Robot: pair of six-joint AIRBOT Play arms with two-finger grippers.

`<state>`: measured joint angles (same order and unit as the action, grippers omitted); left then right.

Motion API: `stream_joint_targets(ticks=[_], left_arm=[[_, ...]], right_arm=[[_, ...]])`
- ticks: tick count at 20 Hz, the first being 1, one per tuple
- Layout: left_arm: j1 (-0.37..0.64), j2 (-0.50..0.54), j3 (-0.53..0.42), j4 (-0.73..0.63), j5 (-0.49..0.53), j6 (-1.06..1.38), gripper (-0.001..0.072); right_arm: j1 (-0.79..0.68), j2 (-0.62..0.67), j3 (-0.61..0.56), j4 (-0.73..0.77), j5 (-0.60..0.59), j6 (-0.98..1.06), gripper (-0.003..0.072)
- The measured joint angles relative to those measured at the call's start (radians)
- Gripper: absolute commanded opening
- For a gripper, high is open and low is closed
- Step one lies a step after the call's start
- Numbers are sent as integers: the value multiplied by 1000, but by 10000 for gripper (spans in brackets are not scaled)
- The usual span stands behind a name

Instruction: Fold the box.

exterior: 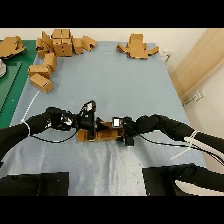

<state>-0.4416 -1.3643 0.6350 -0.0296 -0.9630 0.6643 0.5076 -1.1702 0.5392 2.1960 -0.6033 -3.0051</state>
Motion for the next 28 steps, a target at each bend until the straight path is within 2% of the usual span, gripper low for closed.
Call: stream_joint_targets(ticks=[7,20,21,22,25,26,27,28], left_arm=[[0,0,0,2,-2,0,14],[0,1,-1,6,62,-7,23],[0,1,-1,6,64,-8,223],[0,0,-1,12,84,-11,386],[0,1,1,6,95,-51,386],[0,0,3,6,106,-67,440],[4,1,3,5,109,-81,564],[6,1,4,6,114,-93,572]], right_arm=[[-1,0,0,-9,-6,5,439],[-1,0,0,-42,-37,6,439],[-1,0,0,-43,-37,6,439],[-1,0,0,-45,-37,4,439],[-1,1,0,-46,-40,4,440],[-1,1,0,-46,-40,4,440],[-1,1,0,-46,-40,4,440],[-1,1,0,-46,-40,4,440]])
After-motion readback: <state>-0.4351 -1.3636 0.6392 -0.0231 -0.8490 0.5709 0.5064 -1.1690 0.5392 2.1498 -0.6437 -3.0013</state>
